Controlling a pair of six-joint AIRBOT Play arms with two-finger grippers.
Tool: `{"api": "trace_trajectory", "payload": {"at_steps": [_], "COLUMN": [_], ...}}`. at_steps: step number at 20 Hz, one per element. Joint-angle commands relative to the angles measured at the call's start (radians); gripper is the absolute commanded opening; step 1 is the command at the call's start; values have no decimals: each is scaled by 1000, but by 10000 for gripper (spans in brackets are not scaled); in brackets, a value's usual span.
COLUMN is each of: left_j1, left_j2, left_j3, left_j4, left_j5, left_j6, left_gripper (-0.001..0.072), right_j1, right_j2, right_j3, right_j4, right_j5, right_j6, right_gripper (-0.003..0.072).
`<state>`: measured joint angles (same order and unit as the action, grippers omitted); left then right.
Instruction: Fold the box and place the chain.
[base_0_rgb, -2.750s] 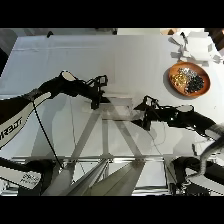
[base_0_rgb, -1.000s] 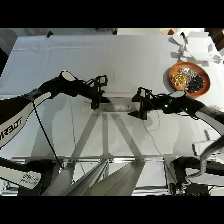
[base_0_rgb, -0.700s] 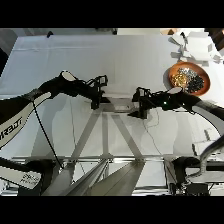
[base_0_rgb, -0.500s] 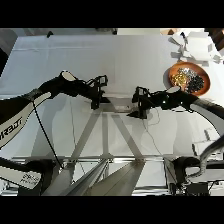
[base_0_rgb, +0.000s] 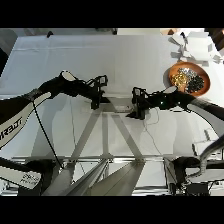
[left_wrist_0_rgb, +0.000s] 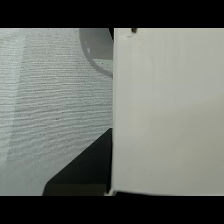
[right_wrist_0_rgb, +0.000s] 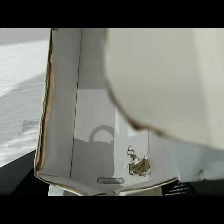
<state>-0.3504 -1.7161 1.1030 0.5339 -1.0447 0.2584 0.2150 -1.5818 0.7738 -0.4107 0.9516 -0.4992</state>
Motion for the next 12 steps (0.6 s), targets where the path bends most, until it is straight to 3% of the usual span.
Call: {"api": "trace_trajectory", "payload": {"at_steps": [1,12], "left_j1": [0,0], "left_j2": [-1,-1], "left_j3": [0,0], "left_j4": [0,0], "left_j5": [0,0], "left_j6": [0,0], "left_gripper": [10,10], "right_j1": [4,4], "right_j2": [0,0], "right_j3": [1,1], "right_j4": [-4,-4], "right_j5": [-9,13], "right_j6": [8,8], "right_gripper": [703,704]}}
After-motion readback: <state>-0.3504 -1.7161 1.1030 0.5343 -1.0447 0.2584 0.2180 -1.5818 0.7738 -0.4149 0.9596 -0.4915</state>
